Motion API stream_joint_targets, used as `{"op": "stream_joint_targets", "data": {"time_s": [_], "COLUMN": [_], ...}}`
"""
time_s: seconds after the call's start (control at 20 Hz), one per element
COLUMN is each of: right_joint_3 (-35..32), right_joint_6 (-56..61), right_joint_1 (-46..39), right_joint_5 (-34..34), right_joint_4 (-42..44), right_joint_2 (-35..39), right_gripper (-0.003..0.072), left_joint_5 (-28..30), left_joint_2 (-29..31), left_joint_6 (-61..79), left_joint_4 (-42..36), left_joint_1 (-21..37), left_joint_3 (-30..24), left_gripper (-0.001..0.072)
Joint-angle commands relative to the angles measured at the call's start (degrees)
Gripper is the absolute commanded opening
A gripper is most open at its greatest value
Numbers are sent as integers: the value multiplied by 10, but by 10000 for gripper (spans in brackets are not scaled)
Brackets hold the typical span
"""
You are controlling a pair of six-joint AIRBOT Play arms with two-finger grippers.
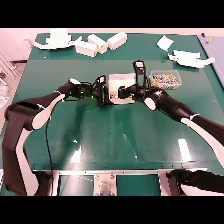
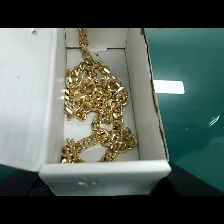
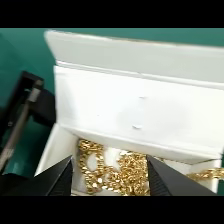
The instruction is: Fold the box and place the chain.
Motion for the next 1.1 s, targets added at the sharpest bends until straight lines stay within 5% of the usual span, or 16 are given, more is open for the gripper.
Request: {"op": "stream_joint_targets", "data": {"time_s": [0.0, 0.35, 0.7, 0.9, 1.05], "right_joint_3": [-2, -35, -50, -19, 16], "right_joint_6": [3, 74, 197, 226, 227], "right_joint_1": [-34, -193, -221, -217, -210], "right_joint_5": [2, 34, -123, -152, -163], "right_joint_4": [0, 0, 0, 9, 11], "right_joint_2": [-4, -2, -90, -146, -172], "right_gripper": [529, 511, 510, 506, 367], "left_joint_5": [0, 0, 0, 0, 0], "left_joint_2": [0, 0, 0, 0, 0], "left_joint_6": [0, 0, 0, 0, 0], "left_joint_4": [0, 0, 0, 0, 0], "left_joint_1": [1, 1, 1, 1, 1], "left_joint_3": [0, 0, 0, 0, 0], "left_gripper": [466, 467, 466, 466, 466]}}
